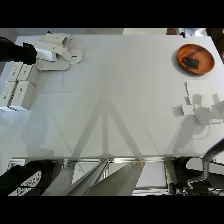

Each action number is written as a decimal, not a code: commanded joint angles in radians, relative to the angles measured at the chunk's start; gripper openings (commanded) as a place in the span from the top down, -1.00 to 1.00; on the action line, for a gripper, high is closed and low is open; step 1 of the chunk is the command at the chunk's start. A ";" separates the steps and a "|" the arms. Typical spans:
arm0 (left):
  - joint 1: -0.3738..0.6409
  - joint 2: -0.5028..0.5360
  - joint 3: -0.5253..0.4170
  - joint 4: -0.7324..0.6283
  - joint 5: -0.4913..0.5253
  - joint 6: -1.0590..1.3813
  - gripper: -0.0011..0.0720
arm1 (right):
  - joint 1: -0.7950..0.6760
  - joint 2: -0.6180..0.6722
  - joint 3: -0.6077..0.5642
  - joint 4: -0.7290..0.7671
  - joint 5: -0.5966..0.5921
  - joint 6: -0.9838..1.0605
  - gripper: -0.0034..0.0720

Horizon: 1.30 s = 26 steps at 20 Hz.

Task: Fold the box and place the chain.

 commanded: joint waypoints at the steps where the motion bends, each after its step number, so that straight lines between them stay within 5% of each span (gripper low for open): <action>1: 0.001 0.001 0.000 0.000 0.000 0.000 -0.44 | -0.062 -0.033 0.000 0.006 -0.002 -0.005 -0.17; 4: 0.000 0.001 0.000 0.000 0.000 0.000 -0.44 | -0.137 -0.051 0.000 0.159 0.021 -0.105 -0.14; 6: 0.001 0.001 0.000 0.000 0.000 0.000 -0.44 | -0.172 -0.056 0.000 0.258 0.026 -0.141 0.14; 14: 0.001 0.001 0.000 0.000 0.000 0.000 -0.44 | -0.184 -0.148 0.000 0.430 0.066 -0.195 0.28; 19: 0.000 0.001 0.000 0.000 0.000 0.000 -0.44 | -0.184 -0.162 0.000 0.458 0.023 -0.201 0.87; 26: 0.000 0.001 0.000 0.000 0.000 0.000 -0.44 | -0.184 -0.162 0.000 0.616 0.099 -0.314 0.87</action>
